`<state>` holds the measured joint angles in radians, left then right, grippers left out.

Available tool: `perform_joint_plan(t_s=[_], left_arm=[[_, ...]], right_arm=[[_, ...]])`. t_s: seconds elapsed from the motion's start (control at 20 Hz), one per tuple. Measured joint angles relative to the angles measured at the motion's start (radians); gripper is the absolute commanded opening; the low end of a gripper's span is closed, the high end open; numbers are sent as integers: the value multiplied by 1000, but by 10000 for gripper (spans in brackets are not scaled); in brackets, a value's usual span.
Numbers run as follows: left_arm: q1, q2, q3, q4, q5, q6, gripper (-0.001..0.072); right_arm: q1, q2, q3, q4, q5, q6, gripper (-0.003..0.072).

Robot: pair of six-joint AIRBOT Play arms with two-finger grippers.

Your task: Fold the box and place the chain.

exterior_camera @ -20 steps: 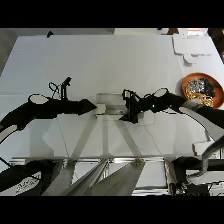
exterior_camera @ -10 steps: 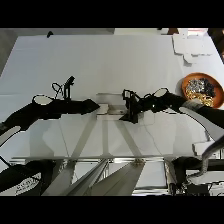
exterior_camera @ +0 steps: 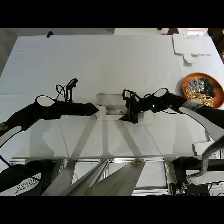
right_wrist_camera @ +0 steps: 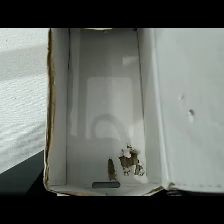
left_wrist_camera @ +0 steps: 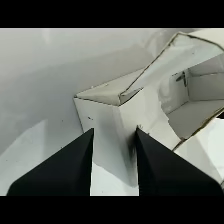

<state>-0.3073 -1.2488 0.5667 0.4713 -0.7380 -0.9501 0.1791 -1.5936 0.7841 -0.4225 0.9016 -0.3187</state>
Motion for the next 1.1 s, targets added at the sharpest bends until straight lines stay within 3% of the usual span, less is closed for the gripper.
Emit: perform_joint_plan(t_s=[0.35, 0.65, 1.1], left_arm=[[-24, 0, 39, 20, 13, -15, 275], [-32, 0, 47, 160, -16, -115, 275], [-42, 0, 103, 242, -40, -188, 275]], right_arm=[[0, 0, 0, 0, 0, 0, 461], [0, 0, 0, 0, 0, -1, 461], [0, 0, 0, 1, 0, 0, 461]])
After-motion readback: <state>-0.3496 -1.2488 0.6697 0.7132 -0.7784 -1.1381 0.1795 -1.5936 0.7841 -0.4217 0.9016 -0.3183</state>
